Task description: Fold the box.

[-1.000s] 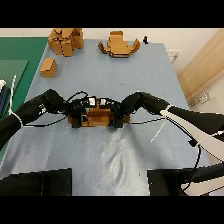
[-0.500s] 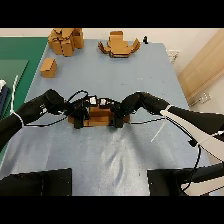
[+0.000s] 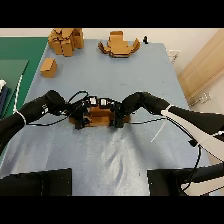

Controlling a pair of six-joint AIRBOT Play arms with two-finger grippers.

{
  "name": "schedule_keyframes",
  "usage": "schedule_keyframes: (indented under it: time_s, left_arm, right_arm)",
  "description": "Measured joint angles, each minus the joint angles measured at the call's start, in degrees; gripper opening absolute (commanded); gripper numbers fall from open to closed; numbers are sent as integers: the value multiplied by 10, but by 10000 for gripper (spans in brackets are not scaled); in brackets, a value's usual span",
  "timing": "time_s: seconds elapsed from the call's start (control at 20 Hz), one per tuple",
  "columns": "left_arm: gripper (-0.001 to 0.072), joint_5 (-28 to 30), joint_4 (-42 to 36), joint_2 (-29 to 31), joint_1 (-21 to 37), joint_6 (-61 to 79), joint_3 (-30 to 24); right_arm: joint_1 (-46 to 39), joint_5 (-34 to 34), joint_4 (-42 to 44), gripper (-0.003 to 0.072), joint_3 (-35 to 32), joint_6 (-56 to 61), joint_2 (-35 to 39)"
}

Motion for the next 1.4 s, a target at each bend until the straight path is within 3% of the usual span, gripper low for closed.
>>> schedule_keyframes:
  time_s: [0.15, 0.45, 0.65, 0.85, 1.05, 1.3, 1.35, 1.4]
  left_arm:
    - [17, -2, -12, 0, 0, -6, 0]
    - [11, -36, 61, 54, 23, -69, 0]
    - [12, -36, 86, 113, 111, -224, -6]
    - [13, -46, 92, 109, 205, -386, -45]
    - [14, -60, 13, 59, 224, -421, -68]
    - [20, -69, -112, 2, 186, -384, -71]
    - [167, -72, -128, -4, 181, -377, -71]
    - [246, -82, -144, -9, 178, -366, -71]
  right_arm:
    - [0, 0, 0, 446, 0, 0, 0]
    - [0, 1, 0, 446, 0, 0, 0]
    - [0, 1, 1, 446, 0, 0, 0]
    - [0, 1, 3, 446, 0, 0, 0]
    - [0, 1, 5, 446, 0, 0, 0]
    - [0, 1, 7, 446, 0, 0, 0]
    - [0, 1, 7, 446, 0, 0, 0]
    - [0, 1, 7, 446, 0, 0, 0]
